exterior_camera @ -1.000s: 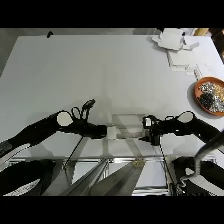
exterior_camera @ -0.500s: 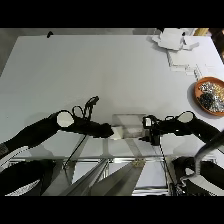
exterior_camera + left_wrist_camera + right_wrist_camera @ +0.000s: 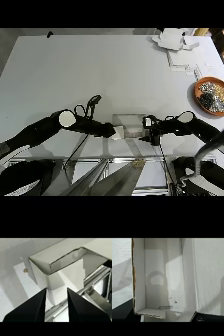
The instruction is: Fold the box and place the chain.
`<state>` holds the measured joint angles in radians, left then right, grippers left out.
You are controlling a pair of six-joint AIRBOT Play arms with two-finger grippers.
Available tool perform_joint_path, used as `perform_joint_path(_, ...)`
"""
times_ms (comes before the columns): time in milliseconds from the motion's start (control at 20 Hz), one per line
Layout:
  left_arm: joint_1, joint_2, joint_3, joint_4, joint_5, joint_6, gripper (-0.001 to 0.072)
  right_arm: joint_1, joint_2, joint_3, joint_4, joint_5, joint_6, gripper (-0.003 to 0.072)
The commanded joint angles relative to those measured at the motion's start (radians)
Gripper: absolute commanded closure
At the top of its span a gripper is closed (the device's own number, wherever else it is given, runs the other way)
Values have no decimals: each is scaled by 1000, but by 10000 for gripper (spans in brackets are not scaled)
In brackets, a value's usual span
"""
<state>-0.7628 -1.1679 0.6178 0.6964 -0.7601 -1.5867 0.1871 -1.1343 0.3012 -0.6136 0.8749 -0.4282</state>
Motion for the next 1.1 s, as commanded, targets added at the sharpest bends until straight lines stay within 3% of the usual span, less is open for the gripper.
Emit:
perform_joint_path(0, -35, -59, 79, 182, -35, -187, 417, 0, 0, 1, 0, 0, 0, 280)
perform_joint_path(250, -105, -177, 219, 317, -105, -327, 417, 0, 0, 1, 0, 0, 0, 280)
perform_joint_path(800, -196, -301, 462, 639, -304, -696, 419, 0, 0, 1, 0, 0, 0, 280)
perform_joint_path(1050, -244, -380, 489, 666, -354, -803, 419, 0, 0, 1, 0, 0, 0, 280)
